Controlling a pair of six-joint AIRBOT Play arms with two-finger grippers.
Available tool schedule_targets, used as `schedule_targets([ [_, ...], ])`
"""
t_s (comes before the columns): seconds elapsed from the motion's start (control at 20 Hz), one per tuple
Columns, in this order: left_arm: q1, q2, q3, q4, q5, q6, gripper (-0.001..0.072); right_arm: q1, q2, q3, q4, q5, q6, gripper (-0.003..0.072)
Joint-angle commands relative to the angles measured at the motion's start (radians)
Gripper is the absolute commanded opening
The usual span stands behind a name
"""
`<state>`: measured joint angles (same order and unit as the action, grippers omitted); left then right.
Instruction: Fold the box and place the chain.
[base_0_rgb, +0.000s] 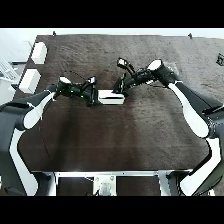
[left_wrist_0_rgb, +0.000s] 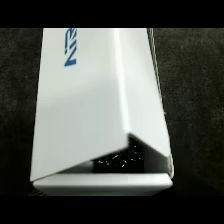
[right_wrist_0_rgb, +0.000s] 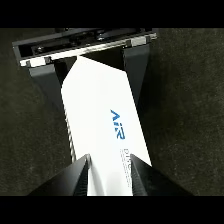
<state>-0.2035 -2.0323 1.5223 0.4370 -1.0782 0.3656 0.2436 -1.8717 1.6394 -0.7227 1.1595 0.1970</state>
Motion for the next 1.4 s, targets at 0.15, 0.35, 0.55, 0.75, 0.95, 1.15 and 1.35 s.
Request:
schedule_targets([
  [0.15, -0.001, 0.001, 0.0, 0.0, -0.004, 0.002, 0.0458, 0.019, -0.002, 0.001, -0.056, -0.018, 0.002, 0.0286],
  [0.35, -0.001, 0.001, 0.0, 0.0, -0.004, 0.002, 0.0458, 0.027, -0.002, 0.0, -0.057, 0.004, 0.005, 0.0286],
  [0.55, -0.001, 0.001, 0.0, 0.0, -0.004, 0.002, 0.0458, 0.037, -0.002, -0.032, -0.055, 0.024, 0.008, 0.0285],
  [0.75, -0.001, 0.001, 0.0, 0.0, -0.004, 0.002, 0.0458, 0.037, -0.002, -0.081, -0.04, 0.038, 0.007, 0.0295],
  [0.95, -0.001, 0.001, 0.0, 0.0, -0.004, 0.002, 0.0458, 0.034, -0.002, -0.108, -0.014, 0.038, -0.017, 0.0363],
  [1.15, -0.001, 0.001, 0.0, 0.0, -0.004, 0.002, 0.0458, 0.021, -0.001, -0.107, 0.101, 0.038, -0.07, 0.0354],
  [1.35, -0.001, 0.001, 0.0, 0.0, -0.003, 0.002, 0.0458, -0.003, -0.001, -0.107, 0.177, 0.038, -0.078, 0.0161],
])
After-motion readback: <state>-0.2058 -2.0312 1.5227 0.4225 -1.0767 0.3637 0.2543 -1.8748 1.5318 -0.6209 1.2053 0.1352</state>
